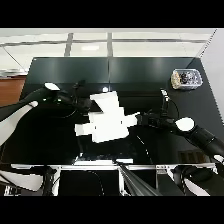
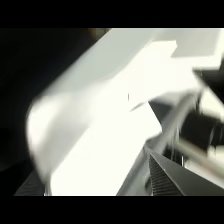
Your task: Fold the box and place the chain.
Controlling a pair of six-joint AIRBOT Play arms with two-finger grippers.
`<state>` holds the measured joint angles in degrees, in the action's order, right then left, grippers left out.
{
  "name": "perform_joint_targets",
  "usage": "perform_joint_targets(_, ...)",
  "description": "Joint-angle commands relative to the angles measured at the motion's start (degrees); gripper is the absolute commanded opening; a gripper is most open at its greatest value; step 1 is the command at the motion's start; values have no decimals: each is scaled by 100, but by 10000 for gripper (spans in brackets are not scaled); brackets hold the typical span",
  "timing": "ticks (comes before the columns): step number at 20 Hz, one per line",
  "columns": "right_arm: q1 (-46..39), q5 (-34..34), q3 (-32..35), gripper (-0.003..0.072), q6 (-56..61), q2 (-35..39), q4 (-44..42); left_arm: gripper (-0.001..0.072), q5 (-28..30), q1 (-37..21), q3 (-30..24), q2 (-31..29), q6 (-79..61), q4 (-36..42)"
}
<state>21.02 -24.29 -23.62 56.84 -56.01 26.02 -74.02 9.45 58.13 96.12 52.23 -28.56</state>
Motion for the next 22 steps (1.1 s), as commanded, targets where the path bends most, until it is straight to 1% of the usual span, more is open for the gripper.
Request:
perform_joint_targets(1,20,-4,2,14,-4,2,-7,553,-1283,258,708,651,-494,-643)
perform_joint_targets(2,17,-4,2,14,-4,2,-4,484,-1486,308,859,710,-599,-953)
perform_joint_targets(3,20,-7,2,14,-4,2,-4,456,-1637,350,973,741,-713,-1200)
perform_joint_targets(4,20,-7,0,14,-4,2,-4,395,-1670,391,1049,745,-793,-1327)
perform_joint_targets(6,20,-11,2,14,-7,2,-4,255,-1714,407,1150,745,-1113,-1270)
perform_joint_targets(7,20,-9,2,14,-7,2,-4,174,-1685,407,1187,745,-1143,-1244)
perform_joint_targets(8,17,-9,2,14,-9,2,2,74,-1622,407,1224,745,-1154,-1237)
perform_joint_targets(9,17,-11,0,14,-11,2,55,25,-1591,402,1255,745,-1152,-1217)
perform_joint_targets(12,17,-13,0,14,-11,2,120,27,-1539,404,1263,745,-1086,-1099)
perform_joint_targets(13,17,-39,0,14,-11,2,122,50,-1445,404,1263,745,-970,-1102)
perform_joint_targets(14,17,-79,0,14,-11,2,122,132,-1349,402,1263,745,-828,-1104)
perform_joint_targets(15,17,-118,0,14,-11,2,125,169,-1250,402,1263,745,-719,-1104)
perform_joint_targets(17,17,-179,0,14,-13,2,122,169,-1099,402,1263,745,-675,-1102)
perform_joint_targets(21,17,-221,0,14,-28,2,125,154,-1095,398,1263,745,-675,-1075)
perform_joint_targets(22,17,-227,0,14,-28,2,125,62,-1093,380,1263,745,-688,-1012)
